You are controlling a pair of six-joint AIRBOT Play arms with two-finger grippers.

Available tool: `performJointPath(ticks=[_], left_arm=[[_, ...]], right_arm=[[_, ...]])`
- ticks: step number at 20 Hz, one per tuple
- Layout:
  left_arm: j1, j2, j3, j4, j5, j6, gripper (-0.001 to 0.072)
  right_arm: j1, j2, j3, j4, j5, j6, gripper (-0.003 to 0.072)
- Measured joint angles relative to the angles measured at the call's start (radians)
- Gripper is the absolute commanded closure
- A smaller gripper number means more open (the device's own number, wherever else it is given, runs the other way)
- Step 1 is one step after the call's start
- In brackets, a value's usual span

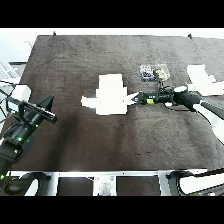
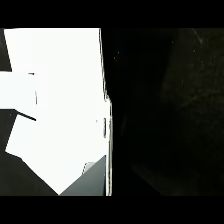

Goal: Fold the box and place the chain.

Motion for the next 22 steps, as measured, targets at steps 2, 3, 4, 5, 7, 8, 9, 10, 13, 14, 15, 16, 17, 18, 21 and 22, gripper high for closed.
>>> performJointPath(ticks=[2, 3, 4, 5, 7, 8, 9, 10, 13, 14, 15, 16, 17, 18, 21, 22], left_arm=[[0.0, 0.0, 0.0, 0.0, -0.001, 0.0, 0.0689], [0.0, 0.0, 0.0, -0.001, -0.002, 0.0, 0.0688], [0.0, 0.0, 0.0, -0.003, -0.004, 0.0, 0.0689], [0.0, 0.0, 0.0, -0.006, -0.005, 0.0, 0.0688], [0.0, 0.0, 0.0, -0.009, -0.016, 0.0, 0.0688], [0.0, 0.0, 0.0, -0.011, -0.027, 0.001, 0.0689], [0.0, 0.0, 0.0, -0.011, -0.04, 0.001, 0.0689], [0.0, 0.0, 0.0, -0.013, -0.053, 0.002, 0.0688], [0.0, 0.0, 0.0, -0.013, -0.085, 0.002, 0.0688], [0.0, 0.0, 0.0, -0.013, -0.09, 0.002, 0.0688], [0.0, 0.0, 0.0, -0.014, -0.096, 0.002, 0.0565], [0.0, 0.0, 0.0, -0.013, -0.105, 0.0, 0.0286], [0.0, 0.0, 0.0, -0.014, -0.12, 0.001, 0.0294], [0.0, 0.0, 0.0, -0.015, -0.134, -0.005, 0.0294], [0.0, -0.001, 0.013, -0.021, -0.135, -0.066, 0.0293], [0.0, -0.006, 0.024, -0.022, -0.115, -0.091, 0.0293]], right_arm=[[0.022, -0.002, 0.006, -0.008, -0.03, 0.004, 0.0683], [0.032, -0.002, 0.008, -0.011, -0.047, 0.006, 0.0683], [0.042, -0.002, 0.008, -0.012, -0.063, 0.007, 0.0683], [0.053, 0.002, 0.004, -0.015, -0.081, 0.007, 0.0683], [0.071, 0.016, -0.009, -0.016, -0.114, 0.008, 0.0683], [0.077, 0.024, -0.016, -0.017, -0.129, 0.007, 0.0683], [0.082, 0.033, -0.023, -0.018, -0.144, 0.008, 0.0683], [0.085, 0.04, -0.029, -0.018, -0.154, 0.008, 0.0683], [0.097, 0.063, -0.055, -0.018, -0.185, 0.009, 0.0683], [0.099, 0.068, -0.065, -0.018, -0.194, 0.009, 0.0683], [0.101, 0.071, -0.072, -0.019, -0.207, 0.005, 0.0683], [0.103, 0.073, -0.077, -0.018, -0.213, -0.002, 0.0683], [0.104, 0.075, -0.081, -0.018, -0.222, -0.011, 0.0682], [0.105, 0.076, -0.084, -0.019, -0.228, -0.019, 0.0683], [0.108, 0.078, -0.088, -0.018, -0.24, -0.043, 0.0682], [0.109, 0.079, -0.089, -0.018, -0.241, -0.048, 0.0682]])
